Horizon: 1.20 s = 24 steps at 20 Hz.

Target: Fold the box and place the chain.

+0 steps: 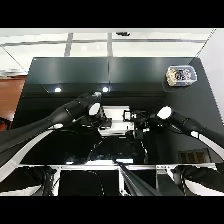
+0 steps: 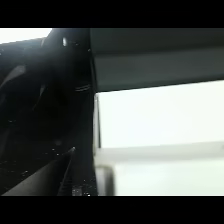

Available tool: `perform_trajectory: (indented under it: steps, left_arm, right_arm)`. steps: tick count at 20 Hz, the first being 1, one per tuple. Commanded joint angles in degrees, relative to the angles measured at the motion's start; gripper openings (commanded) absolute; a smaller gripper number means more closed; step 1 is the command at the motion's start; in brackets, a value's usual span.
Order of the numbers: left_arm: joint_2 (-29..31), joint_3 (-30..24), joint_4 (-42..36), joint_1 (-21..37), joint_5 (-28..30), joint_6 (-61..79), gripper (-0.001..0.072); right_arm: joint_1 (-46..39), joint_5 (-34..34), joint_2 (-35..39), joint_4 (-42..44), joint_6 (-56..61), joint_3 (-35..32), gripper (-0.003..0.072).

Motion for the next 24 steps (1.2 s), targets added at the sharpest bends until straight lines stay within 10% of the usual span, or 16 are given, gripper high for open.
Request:
perform_trajectory:
  steps: [1, 13, 16, 19, 23, 24]
  left_arm:
    - [-1.0, 0.7, 1.6, -1.3, 2.1, -7.4, 0.0349]
    - [-1.6, 0.7, 1.1, -0.5, 1.5, -7.8, 0.0344]
    - [-1.7, 0.7, 0.7, -0.6, 1.6, -7.6, 0.0271]
    - [-1.7, 0.7, 0.7, -0.6, 1.6, -7.6, 0.0023]
    - [-1.7, 0.8, 0.5, -0.5, 1.5, -7.6, 0.0037]
    - [-1.7, 0.9, 0.2, -0.5, 1.6, -7.5, 0.0176]
  right_arm:
    - [0.0, 0.0, 0.0, 0.0, 0.0, 0.0, 0.0062]
    - [0.0, 0.0, 0.0, 0.0, 0.0, 0.0, 0.0063]
    - [0.0, 0.0, 0.0, 0.0, 0.0, 0.0, 0.0062]
    - [0.0, 0.0, 0.0, 0.0, 0.0, 0.0, 0.0062]
    - [0.0, 0.0, 0.0, 0.0, 0.0, 0.0, 0.0062]
    - [0.0, 0.0, 0.0, 0.0, 0.0, 0.0, 0.0062]
